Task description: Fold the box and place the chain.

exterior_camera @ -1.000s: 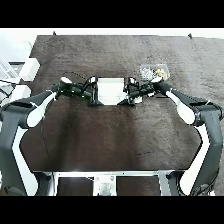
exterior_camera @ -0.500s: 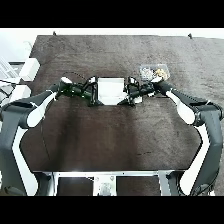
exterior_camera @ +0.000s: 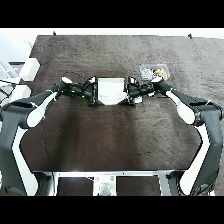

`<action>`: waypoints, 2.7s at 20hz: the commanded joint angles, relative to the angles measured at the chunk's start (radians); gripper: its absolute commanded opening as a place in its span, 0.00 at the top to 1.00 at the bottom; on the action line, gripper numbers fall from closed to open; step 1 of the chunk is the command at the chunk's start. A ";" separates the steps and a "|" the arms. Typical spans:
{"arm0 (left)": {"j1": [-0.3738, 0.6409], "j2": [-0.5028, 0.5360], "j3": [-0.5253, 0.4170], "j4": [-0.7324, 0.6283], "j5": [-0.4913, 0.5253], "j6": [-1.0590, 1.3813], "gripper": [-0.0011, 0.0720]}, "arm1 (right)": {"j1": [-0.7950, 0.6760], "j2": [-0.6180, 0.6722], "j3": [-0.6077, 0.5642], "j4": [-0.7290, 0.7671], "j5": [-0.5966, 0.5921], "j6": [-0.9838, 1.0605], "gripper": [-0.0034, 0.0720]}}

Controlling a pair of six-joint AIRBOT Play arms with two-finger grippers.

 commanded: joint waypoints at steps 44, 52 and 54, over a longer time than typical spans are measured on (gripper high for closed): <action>0.001 -0.001 0.002 0.002 -0.011 -0.001 0.26 | -0.089 0.199 -0.010 0.070 0.250 0.159 0.94; 0.001 -0.001 0.002 0.002 -0.011 -0.001 0.26 | 0.000 0.199 -0.014 0.128 -0.109 0.346 0.94; 0.001 -0.001 0.002 0.002 -0.011 -0.001 0.26 | 0.012 0.199 -0.013 0.118 -0.216 0.401 0.94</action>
